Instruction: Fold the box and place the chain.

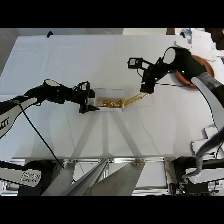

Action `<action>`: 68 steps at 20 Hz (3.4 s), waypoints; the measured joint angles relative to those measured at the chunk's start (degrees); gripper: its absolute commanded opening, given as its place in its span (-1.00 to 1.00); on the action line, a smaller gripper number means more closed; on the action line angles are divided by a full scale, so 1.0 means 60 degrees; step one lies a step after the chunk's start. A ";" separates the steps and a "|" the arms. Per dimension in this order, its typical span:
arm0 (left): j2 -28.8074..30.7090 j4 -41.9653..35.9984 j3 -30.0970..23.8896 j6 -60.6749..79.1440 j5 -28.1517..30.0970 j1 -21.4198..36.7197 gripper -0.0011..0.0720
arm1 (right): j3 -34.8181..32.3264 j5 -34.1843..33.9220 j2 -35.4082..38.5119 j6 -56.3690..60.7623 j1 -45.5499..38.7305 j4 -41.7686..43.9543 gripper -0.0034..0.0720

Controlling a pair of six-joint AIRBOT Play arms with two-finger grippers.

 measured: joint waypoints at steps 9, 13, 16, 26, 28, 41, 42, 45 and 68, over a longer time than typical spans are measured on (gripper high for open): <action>0.0000 0.0000 0.0000 0.0000 0.0000 0.0004 0.11 | -0.1177 -0.0903 -0.0372 -0.1588 0.0299 0.0051 0.50; 0.0000 0.0000 0.0000 0.0000 0.0000 0.0000 0.11 | -0.1399 -0.1322 -0.0532 -0.1712 0.0481 0.0055 -0.08; 0.0000 -0.0004 0.0000 0.0000 0.0000 0.0000 0.11 | -0.1439 -0.1359 -0.0619 -0.1730 0.0612 0.0091 -0.87; 0.0000 0.0000 0.0000 0.0000 0.0000 0.0000 0.11 | -0.1494 -0.0692 0.0171 -0.0233 0.0721 0.0251 -0.87; 0.0000 0.0000 0.0004 0.0000 0.0000 0.0004 0.11 | -0.1490 -0.0648 0.0692 0.0117 0.0787 0.0616 -0.87; 0.0000 -0.0004 0.0000 0.0000 0.0000 0.0004 0.11 | -0.1490 -0.2452 0.2160 0.0743 0.3184 0.2036 -0.87; 0.0000 0.0000 0.0000 0.0000 0.0000 0.0000 0.11 | -0.1490 -0.2750 0.2157 0.0758 0.3384 0.2036 -0.87; 0.0000 -0.0004 0.0004 0.0000 0.0000 0.0000 0.11 | -0.1490 -0.3260 0.2055 0.1264 0.3719 0.1752 -0.64; 0.0000 0.0000 0.0004 0.0000 0.0000 0.0000 0.11 | 0.1126 -0.0251 -0.0153 0.5337 0.2320 0.1585 -0.03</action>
